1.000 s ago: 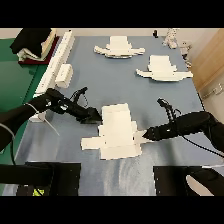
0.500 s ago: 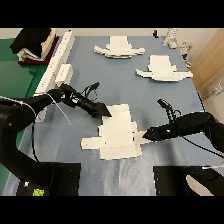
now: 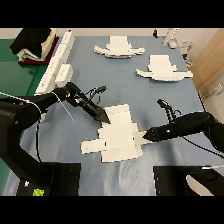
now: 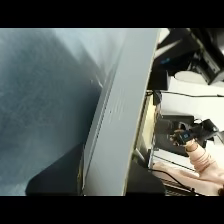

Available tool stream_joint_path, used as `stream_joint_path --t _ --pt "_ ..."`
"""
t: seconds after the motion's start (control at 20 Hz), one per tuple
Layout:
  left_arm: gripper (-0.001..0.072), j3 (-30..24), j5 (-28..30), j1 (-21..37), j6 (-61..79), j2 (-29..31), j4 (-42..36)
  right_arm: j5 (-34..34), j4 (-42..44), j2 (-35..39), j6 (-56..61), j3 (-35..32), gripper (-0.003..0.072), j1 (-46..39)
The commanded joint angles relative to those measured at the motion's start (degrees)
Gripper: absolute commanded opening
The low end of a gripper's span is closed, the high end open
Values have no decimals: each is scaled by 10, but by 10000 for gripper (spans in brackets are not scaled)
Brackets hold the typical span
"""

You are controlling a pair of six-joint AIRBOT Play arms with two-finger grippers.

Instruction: Fold the box.

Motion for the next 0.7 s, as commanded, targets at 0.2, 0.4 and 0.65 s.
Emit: stream_joint_path --t 0.2,0.4,0.65 --pt "16 2 -16 0 30 -1 3 4 0 0 0 0 5 1" --pt "16 2 -2 0 26 -1 -17 32 -67 0 -1 0 294 0" --pt "13 12 -15 -1 120 6 -65 90 -282 0 113 5 296 0"
